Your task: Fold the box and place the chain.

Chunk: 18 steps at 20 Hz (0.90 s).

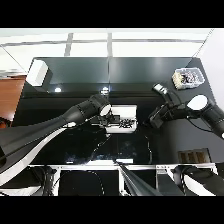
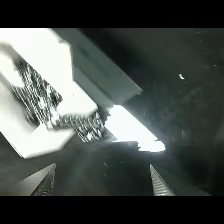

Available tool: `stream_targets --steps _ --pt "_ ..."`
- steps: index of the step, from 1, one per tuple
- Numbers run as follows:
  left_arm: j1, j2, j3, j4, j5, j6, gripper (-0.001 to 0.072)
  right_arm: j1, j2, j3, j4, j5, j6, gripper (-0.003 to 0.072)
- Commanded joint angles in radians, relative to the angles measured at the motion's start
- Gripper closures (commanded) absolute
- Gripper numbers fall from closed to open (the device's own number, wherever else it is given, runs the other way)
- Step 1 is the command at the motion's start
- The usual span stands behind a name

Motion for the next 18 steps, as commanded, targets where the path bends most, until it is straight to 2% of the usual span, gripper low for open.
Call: stream_targets --steps 1,7,11,16,17,18 --pt "0.000 0.000 0.000 0.000 0.000 0.000 0.0679 0.067 -0.011 -0.071 -0.038 -0.111 -0.430 -0.0034" --pt "0.000 0.000 0.000 0.000 0.000 0.000 0.0679 0.097 -0.109 -0.077 0.192 -0.143 -0.734 -0.0034" --pt "0.000 0.000 0.000 0.000 -0.001 0.000 0.0678 0.097 -0.157 -0.076 0.328 -0.202 -0.853 -0.0034" --pt "0.000 0.000 0.000 0.000 0.000 0.000 0.0679 0.097 -0.164 -0.076 0.234 -0.200 -0.852 -0.0034" --pt "0.000 0.000 0.000 0.000 0.000 0.000 0.0679 0.097 -0.164 -0.076 0.233 -0.200 -0.852 -0.0016" --pt "0.000 0.000 0.000 0.000 0.000 0.000 0.0679 0.097 -0.164 -0.076 0.234 -0.198 -0.852 0.0084"
